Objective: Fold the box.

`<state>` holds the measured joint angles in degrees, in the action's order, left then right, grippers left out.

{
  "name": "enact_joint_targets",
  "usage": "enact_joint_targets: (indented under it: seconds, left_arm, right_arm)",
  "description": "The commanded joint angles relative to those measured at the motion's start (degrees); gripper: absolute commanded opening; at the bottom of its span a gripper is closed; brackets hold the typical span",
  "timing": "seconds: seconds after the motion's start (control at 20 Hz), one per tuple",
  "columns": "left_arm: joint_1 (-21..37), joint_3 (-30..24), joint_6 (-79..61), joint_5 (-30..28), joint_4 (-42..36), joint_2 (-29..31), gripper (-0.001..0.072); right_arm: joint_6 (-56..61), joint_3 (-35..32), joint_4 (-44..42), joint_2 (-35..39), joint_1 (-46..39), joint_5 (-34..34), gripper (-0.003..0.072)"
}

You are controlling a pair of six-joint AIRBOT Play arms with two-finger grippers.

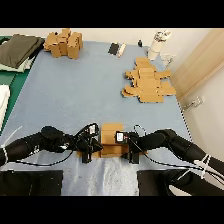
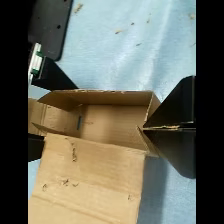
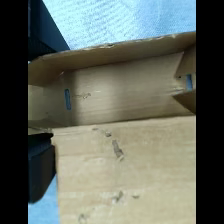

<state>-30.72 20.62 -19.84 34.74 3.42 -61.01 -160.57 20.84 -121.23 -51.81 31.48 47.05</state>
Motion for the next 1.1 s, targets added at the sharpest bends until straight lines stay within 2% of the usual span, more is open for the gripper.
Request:
enact_joint_targets:
  seconds: [0.0,0.1,0.25,0.35,0.45,0.5,0.6,0.7,0.85,1.05]
  left_arm:
    - [0.1,0.9,8.4,-0.3,9.9,0.7,0.0016]
    - [0.6,2.0,23.7,0.5,23.2,3.8,0.0016]
    - [3.6,4.6,53.5,6.8,44.7,13.1,0.0016]
    - [7.1,6.4,76.0,9.5,52.2,20.9,0.0016]
    - [12.0,6.0,103.5,11.4,60.7,27.8,0.0015]
    - [14.8,5.1,115.1,14.2,65.6,29.8,0.0015]
    - [18.4,2.9,118.7,21.9,65.6,30.0,0.0014]
    - [18.1,0.1,118.7,23.4,61.3,28.3,0.0012]
    - [14.7,-3.0,118.6,17.0,55.5,24.5,0.0011]
    - [5.8,-3.4,118.4,6.3,49.4,17.2,0.0011]
  right_arm:
    - [0.1,0.0,0.0,0.0,0.0,0.0,0.0511]
    - [0.1,0.0,0.0,0.0,0.0,0.0,0.0511]
    - [0.1,0.0,0.0,0.0,0.0,0.1,0.0511]
    - [0.1,0.0,0.0,0.0,0.0,0.0,0.0511]
    - [0.1,0.0,0.0,0.0,0.0,0.0,0.0511]
    - [0.1,0.0,0.0,0.0,0.0,0.0,0.0511]
    - [0.1,0.0,0.0,0.0,0.0,0.0,0.0511]
    - [0.1,0.0,0.0,0.0,0.0,0.0,0.0511]
    - [0.1,0.0,0.0,0.0,0.0,0.0,0.0511]
    - [0.1,0.0,0.0,0.0,0.0,0.0,0.0511]
